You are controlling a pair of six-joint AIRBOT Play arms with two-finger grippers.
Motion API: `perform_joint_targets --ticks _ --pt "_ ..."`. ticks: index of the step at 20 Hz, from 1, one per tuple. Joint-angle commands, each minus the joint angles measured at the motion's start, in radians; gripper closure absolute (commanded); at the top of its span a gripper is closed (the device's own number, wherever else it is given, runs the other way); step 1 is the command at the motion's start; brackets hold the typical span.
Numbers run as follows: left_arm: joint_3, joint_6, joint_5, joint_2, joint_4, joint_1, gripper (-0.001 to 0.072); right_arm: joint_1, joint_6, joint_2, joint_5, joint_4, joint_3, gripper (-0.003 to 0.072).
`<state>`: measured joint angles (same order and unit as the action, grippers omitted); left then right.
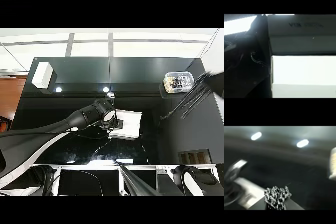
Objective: Fold the box and place the chain.
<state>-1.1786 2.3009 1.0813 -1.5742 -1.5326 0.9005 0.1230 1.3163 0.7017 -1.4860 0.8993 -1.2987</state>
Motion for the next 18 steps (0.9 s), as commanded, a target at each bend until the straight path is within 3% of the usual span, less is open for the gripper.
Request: perform_joint_targets --ticks 1,5,13,18 --pt "0.000 0.000 0.000 -0.001 0.000 0.000 0.0683 -0.014 -0.019 -0.038 -0.086 -0.258 0.110 0.0679" --pt "0.000 0.000 0.000 -0.001 0.000 0.000 0.0683 -0.102 -0.014 -0.038 -0.001 -0.306 0.194 0.0679" --pt "0.000 0.000 0.000 -0.001 0.000 0.000 0.0683 -0.339 0.016 -0.011 0.308 -0.287 0.279 0.0679" --pt "0.000 0.000 0.000 -0.001 0.000 0.000 0.0683 -0.363 0.016 0.014 0.341 -0.277 0.411 0.0679"
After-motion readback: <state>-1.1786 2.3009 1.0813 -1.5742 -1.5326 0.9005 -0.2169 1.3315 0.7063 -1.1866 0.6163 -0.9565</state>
